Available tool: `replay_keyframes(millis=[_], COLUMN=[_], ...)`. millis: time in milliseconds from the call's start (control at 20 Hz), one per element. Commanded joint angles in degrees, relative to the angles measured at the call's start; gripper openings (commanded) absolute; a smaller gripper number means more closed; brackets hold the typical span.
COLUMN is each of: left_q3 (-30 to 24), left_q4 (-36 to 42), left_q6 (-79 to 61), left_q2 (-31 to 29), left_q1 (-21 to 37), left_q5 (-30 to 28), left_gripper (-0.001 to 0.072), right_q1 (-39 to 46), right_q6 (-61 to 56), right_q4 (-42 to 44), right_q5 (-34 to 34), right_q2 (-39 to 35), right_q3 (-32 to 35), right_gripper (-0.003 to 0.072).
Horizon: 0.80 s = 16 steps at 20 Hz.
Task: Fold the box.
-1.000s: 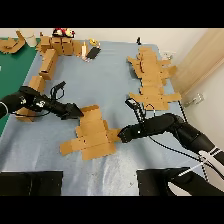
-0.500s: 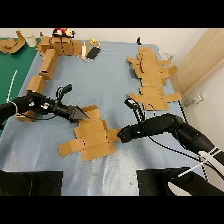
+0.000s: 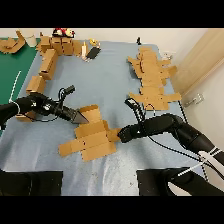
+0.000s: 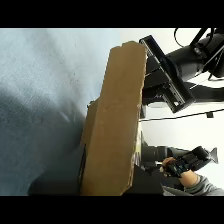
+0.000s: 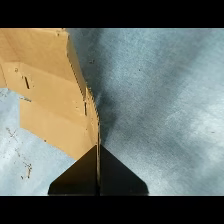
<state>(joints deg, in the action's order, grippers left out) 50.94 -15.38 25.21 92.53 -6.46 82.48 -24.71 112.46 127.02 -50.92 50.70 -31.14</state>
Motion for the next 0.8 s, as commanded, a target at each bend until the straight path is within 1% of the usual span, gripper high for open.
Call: replay_keyframes(millis=[0, 50, 250, 300, 350, 400, 600, 650, 700, 750], left_q3=[0.02, 0.02, 0.07, 0.11, 0.2, 0.39, 0.79, 0.79, 0.79, 0.79], left_q4=[-0.11, -0.13, 0.0, 0.42, 0.74, 0.59, 0.52, 0.42, 0.42, 0.83], left_q6=[-1.95, -2.86, -3.37, -3.39, -3.5, -4.13, -8.52, -9.94, -11.19, -13.09], left_q2=[0.04, 0.02, 0.02, 0.0, -0.09, -0.15, -0.87, -1.7, -2.71, -4.02], left_q1=[0.02, 0.0, 0.0, -0.02, -0.28, -0.85, -5.92, -7.74, -9.33, -10.99], left_q5=[-0.02, 0.11, -1.07, -1.07, -1.16, -1.75, -7.61, -8.2, -8.72, -10.43], left_gripper=[0.0088, 0.0014, 0.0013, 0.0013, 0.0013, 0.0013, 0.0013, 0.0013, 0.0013, 0.0013], right_q1=[-0.07, -0.07, -0.07, -0.04, -0.02, 0.26, 4.63, 5.73, 6.82, 7.85], right_q6=[-0.13, -0.13, -0.13, -0.13, -0.24, -2.75, -20.52, -23.02, -24.61, -26.12], right_q4=[-0.02, 0.0, -0.28, -0.94, -2.84, -6.84, -27.23, -30.45, -32.22, -32.79], right_q5=[0.04, 0.07, 0.39, 0.98, 1.7, 2.54, 1.84, 1.36, 1.14, 1.16], right_q2=[0.0, 0.0, 0.0, 0.0, -0.02, -0.04, -0.07, -0.07, -0.07, -0.04], right_q3=[0.02, 0.02, 0.02, 0.0, -0.09, -0.59, -6.58, -8.2, -9.62, -10.82], right_gripper=[0.0002, 0.0002, 0.0006, 0.0085, 0.0219, 0.0239, 0.0239, 0.0239, 0.0239, 0.0239])
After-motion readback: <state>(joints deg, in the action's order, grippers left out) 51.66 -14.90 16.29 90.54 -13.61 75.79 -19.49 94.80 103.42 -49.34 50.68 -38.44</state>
